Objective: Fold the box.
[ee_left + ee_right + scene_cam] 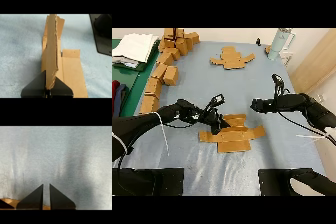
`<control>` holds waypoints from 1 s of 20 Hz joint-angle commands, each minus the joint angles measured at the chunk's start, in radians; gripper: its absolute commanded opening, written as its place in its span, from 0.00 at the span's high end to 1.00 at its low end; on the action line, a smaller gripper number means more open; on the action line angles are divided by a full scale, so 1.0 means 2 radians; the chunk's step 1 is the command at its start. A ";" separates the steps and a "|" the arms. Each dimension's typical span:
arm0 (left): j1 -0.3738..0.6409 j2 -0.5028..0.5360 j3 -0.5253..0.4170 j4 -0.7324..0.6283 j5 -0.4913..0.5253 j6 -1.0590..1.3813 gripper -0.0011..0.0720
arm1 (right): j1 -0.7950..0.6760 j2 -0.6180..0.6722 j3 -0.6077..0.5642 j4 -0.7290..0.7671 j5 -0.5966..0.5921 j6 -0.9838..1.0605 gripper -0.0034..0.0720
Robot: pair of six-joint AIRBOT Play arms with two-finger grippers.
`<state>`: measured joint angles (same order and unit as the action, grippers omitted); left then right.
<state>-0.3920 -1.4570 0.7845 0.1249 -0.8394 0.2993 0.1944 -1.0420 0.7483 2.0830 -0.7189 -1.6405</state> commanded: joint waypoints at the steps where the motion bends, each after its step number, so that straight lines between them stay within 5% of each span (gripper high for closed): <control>1: 0.000 -0.002 0.000 0.006 0.005 -0.001 0.97 | 0.000 -0.001 0.001 0.000 -0.005 -0.002 0.89; 6: 0.000 -0.002 0.000 0.005 0.005 -0.001 0.97 | 0.006 0.047 0.001 -0.038 -0.104 -0.012 0.95; 10: -0.001 -0.001 0.000 0.005 0.005 -0.001 0.97 | 0.111 0.100 -0.004 -0.220 -0.215 0.083 0.95; 15: -0.001 -0.002 0.000 0.005 0.005 -0.001 0.97 | 0.349 0.149 -0.093 -0.305 -0.159 0.024 0.95; 16: -0.001 -0.001 0.000 0.005 0.005 -0.001 0.97 | 0.385 0.150 -0.116 -0.305 -0.137 0.011 0.85; 17: -0.001 -0.002 0.000 0.005 0.005 -0.001 0.97 | 0.413 0.147 -0.138 -0.306 -0.112 0.008 0.52; 18: -0.001 -0.002 0.000 0.005 0.005 -0.001 0.97 | 0.429 0.143 -0.153 -0.308 -0.087 0.008 0.32; 20: -0.001 -0.001 0.000 0.005 0.005 -0.001 0.97 | 0.439 0.131 -0.167 -0.327 -0.054 0.008 0.31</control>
<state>-0.3931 -1.4593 0.7849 0.1345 -0.8299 0.2974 0.9714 -0.7692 0.4831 1.4967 -0.9436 -1.6024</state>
